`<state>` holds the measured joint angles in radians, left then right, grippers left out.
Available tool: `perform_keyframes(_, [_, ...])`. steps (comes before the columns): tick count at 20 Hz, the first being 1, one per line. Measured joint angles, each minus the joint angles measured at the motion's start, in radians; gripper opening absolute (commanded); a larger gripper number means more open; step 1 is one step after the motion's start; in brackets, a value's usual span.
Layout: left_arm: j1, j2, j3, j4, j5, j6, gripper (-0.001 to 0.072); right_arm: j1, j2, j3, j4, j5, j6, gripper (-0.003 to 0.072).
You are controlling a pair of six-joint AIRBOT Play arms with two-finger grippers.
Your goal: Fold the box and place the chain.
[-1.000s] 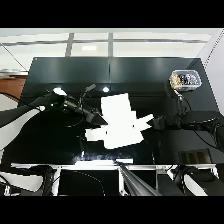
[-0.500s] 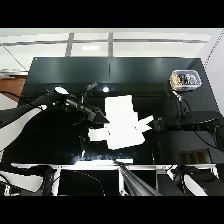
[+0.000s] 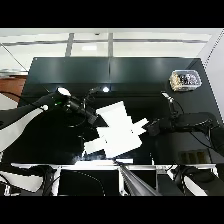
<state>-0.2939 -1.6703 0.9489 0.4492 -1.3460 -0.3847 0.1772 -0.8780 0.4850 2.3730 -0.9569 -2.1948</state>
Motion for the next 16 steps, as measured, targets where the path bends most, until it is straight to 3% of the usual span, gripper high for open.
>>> perform_keyframes(16, [-0.005,0.000,-0.016,0.085,0.001,-0.067,0.0535,0.020,0.000,0.000,0.000,0.049,0.026,0.0024])
